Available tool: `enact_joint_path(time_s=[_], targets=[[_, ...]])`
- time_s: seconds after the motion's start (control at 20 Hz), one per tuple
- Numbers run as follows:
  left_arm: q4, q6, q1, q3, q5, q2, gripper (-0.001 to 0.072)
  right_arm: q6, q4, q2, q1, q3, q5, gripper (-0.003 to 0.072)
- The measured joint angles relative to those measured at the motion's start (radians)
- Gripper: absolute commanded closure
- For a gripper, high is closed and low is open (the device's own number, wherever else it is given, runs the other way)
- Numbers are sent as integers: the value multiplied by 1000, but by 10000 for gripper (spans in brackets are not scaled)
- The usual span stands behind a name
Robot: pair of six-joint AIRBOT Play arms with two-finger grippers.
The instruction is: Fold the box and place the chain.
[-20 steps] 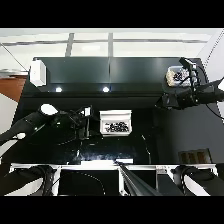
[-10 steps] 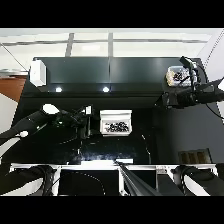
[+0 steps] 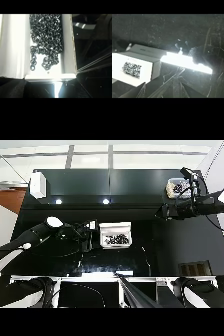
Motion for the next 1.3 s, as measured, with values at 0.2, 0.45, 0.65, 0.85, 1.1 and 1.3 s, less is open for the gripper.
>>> enact_joint_path(time_s=[0.2,0.45,0.65,0.85,1.1,1.3], targets=[[11,-27,-13,1,36,-1,2,0,0,0,0,0,-2,169],[12,-37,-18,1,47,-1,247,0,0,0,0,0,-6,169],[13,-40,-18,1,48,-1,311,0,-5,0,0,0,-20,168],[14,-41,-18,1,50,-1,311,-1,-2,-5,23,-9,-77,166],[14,-42,-18,1,53,-1,311,-61,-6,-53,148,-43,-305,-34],[15,-42,-18,1,53,-1,311,-221,-35,-127,237,-54,-384,-30]])
